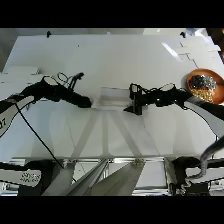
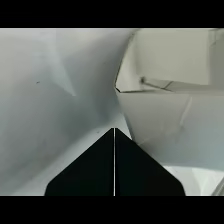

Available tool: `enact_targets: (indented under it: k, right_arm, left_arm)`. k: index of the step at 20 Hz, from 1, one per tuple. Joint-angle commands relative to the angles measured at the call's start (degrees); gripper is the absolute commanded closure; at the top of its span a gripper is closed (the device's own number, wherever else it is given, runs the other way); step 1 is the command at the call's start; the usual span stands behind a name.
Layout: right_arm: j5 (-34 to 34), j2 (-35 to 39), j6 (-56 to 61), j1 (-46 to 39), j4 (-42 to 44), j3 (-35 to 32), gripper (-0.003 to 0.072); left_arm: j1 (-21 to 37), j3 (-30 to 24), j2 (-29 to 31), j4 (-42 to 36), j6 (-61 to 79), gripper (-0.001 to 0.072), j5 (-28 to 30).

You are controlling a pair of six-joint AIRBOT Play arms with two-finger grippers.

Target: Fold the box and place the chain.

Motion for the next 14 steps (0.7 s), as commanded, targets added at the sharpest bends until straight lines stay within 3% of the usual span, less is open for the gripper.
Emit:
enact_targets:
  k: [1,14]
  right_arm:
    - [0.0,0.0,0.0,0.0,0.0,0.0,0.0192]
    - [0.0,0.0,0.0,0.0,0.0,0.0,0.0192]
  left_arm:
    - [0.2,0.0,1.6,-2.4,1.6,0.0703,-1.5]
    - [0.6,0.0,2.4,-8.4,5.2,0.0680,-5.4]
